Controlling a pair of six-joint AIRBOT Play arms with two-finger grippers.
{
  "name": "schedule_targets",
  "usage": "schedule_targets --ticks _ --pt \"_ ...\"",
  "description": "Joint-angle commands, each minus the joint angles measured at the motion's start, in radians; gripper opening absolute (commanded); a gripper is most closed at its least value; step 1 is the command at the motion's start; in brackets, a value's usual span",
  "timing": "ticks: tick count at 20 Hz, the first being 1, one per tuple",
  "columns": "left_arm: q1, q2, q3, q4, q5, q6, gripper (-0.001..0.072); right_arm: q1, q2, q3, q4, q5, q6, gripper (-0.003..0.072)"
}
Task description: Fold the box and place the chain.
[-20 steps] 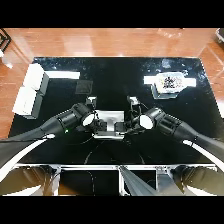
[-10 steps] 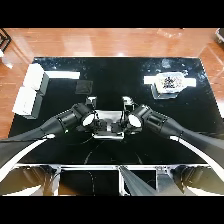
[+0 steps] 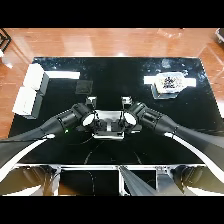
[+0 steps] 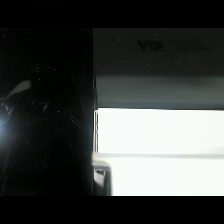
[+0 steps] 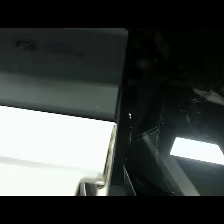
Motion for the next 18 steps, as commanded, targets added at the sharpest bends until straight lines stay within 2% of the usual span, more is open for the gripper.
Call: schedule_targets --ticks 1,18 --pt "0.000 0.000 0.000 0.000 0.001 0.003 0.0020 0.001 -0.006 0.003 -0.018 0.008 0.011 0.0293" --pt "0.001 0.000 0.000 0.001 0.018 0.003 0.0020 -0.002 -0.043 0.003 -0.019 0.005 0.018 0.0293"
